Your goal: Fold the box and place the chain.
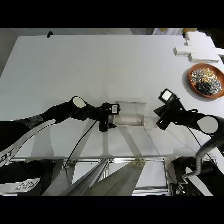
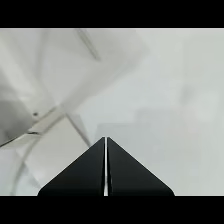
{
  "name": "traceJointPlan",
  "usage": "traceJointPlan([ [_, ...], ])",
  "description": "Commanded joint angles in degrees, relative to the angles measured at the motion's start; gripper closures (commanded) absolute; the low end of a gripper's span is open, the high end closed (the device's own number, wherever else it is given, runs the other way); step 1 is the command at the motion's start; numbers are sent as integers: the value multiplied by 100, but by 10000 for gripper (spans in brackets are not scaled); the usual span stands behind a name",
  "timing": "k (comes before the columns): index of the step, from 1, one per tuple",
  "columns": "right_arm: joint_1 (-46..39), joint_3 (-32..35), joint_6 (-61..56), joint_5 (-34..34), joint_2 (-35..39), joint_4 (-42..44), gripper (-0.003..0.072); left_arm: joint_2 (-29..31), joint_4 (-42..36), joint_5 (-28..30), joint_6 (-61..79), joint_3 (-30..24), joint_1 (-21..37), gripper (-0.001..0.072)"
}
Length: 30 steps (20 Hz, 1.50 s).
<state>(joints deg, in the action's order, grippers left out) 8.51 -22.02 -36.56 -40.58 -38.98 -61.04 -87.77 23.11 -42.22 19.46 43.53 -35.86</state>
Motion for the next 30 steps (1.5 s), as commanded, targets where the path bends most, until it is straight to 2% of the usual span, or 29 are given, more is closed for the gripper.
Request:
traceJointPlan([
  [1,-664,2,-1910,-98,162,-234,670,7,4,-2,2,4,4,437],
  [3,-986,2,-2702,-256,-109,-234,670,4,4,-2,2,2,4,437],
  [7,-1067,2,-3386,-684,-721,-212,670,4,4,-2,2,4,4,437],
  [10,-1067,4,-3543,-905,-1141,13,670,4,2,-2,2,4,4,437],
  [13,-997,7,-3497,-1001,-1585,776,670,4,4,-2,2,4,4,437],
  [18,-616,13,-3545,-960,-2037,1043,669,4,4,-2,2,4,4,437],
  [22,-608,13,-3416,-986,-1875,1211,669,4,4,-2,2,4,4,437],
  [26,-817,13,-3775,-986,-1458,511,669,7,4,0,2,4,4,437],
  [30,-1119,13,-3845,-1091,-1495,282,669,7,4,0,2,4,4,437],
])
